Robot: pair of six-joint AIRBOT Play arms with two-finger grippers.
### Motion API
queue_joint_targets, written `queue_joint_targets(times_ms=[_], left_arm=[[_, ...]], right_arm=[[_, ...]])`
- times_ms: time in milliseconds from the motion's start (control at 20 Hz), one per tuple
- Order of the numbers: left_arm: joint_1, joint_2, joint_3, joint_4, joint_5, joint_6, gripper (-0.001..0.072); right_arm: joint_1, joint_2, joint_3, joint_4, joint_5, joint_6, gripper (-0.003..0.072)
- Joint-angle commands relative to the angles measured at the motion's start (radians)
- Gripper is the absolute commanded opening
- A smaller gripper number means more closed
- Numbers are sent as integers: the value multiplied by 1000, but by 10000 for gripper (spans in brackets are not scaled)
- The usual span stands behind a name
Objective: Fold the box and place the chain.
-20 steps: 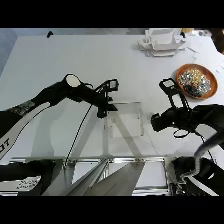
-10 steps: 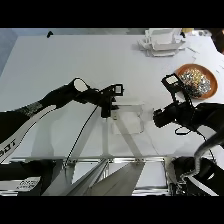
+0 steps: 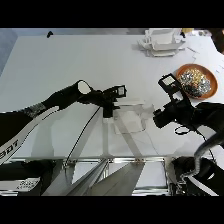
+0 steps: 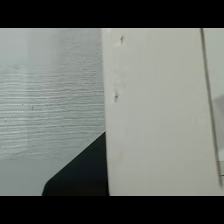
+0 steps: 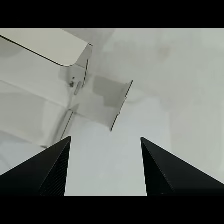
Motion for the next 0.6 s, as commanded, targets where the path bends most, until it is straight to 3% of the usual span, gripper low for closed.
queue_joint_targets(times_ms=[0, 250, 550], left_arm=[[-2, -11, -1, 11, -23, 0, 4], [-1, -11, -1, 11, -36, 8, 4], [-1, -14, -1, 54, -149, 45, 1]], right_arm=[[1, 1, 1, 0, 0, -11, 478], [1, 1, 1, 0, 17, -11, 477], [1, 1, 1, 1, 22, -11, 477]])
